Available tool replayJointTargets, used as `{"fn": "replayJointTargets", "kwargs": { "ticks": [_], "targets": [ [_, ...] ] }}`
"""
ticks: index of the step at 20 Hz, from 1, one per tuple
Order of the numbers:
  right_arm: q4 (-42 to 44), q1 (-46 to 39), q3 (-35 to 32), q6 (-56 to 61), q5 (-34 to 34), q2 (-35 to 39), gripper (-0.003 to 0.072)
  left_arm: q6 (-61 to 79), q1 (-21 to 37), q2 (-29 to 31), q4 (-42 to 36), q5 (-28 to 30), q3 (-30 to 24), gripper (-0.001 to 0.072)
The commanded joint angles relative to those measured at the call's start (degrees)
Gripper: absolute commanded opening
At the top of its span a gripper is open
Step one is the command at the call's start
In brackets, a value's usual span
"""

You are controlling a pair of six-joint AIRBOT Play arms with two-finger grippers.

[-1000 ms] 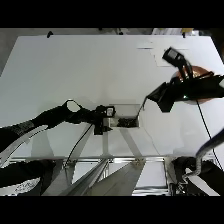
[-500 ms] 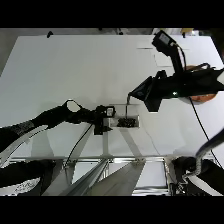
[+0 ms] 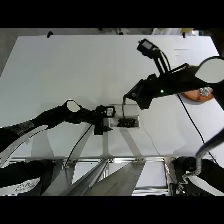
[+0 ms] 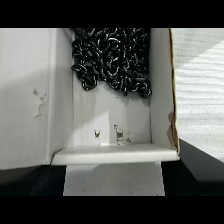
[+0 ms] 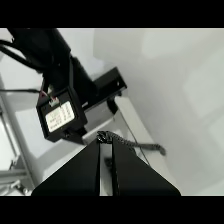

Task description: Fold the box and place the chain.

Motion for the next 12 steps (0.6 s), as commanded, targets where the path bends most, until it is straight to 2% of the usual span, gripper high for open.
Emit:
{"fn": "replayJointTargets", "kwargs": {
  "ticks": [1, 7, 12],
  "targets": [
    [-1.27, 0.07, 0.04, -0.24, -4.24, 4.33, 0.0017, 0.02, 0.04, 0.04, 0.02, 0.02, 0.0, 0.0211],
    [-10.34, 0.07, 0.04, 3.43, -6.88, 11.61, 0.0016, 0.0, 0.04, 0.04, 0.02, 0.0, 0.0, 0.0211],
    [-8.15, 0.09, 0.04, 3.1, -5.14, 12.52, 0.0016, 0.02, 0.02, 0.04, 0.02, 0.02, 0.0, 0.0211]
  ]
}}
